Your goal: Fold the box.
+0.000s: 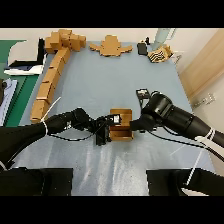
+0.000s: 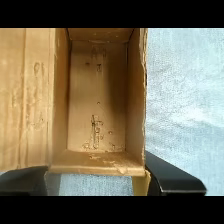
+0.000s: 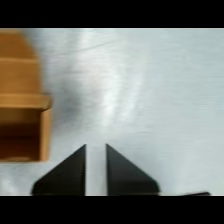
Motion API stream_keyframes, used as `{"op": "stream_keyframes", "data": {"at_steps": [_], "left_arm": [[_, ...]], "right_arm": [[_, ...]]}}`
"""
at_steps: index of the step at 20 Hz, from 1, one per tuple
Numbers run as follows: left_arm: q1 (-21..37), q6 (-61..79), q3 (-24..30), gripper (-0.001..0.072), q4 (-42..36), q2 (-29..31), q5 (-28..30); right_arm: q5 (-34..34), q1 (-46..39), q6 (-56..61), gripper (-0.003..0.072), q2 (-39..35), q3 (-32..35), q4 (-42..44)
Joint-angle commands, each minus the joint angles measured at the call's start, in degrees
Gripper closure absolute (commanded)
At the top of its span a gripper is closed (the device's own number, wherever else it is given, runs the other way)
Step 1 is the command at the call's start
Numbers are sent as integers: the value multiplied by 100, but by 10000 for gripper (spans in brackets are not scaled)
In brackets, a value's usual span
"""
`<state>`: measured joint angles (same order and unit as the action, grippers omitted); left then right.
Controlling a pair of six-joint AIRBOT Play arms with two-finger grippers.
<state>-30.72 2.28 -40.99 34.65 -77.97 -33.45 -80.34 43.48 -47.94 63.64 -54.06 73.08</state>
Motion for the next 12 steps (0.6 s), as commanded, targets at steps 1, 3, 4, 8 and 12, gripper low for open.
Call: {"op": "stream_keyframes", "data": {"at_steps": [1,3,4,8,12], "left_arm": [[0,0,-2,387,2,-2,2],[0,2,-2,387,2,-2,2],[0,0,-2,387,4,0,0],[0,0,-2,388,4,-2,2],[0,2,-2,387,2,-2,4]], "right_arm": [[527,-1110,-809,680,46,116,-162],[1899,-2341,-2164,681,282,127,1169],[2468,-2966,-3279,681,492,109,2566],[1788,-4291,-7346,682,1921,-345,7989],[597,-4033,-8035,682,2511,-793,8262]]}}
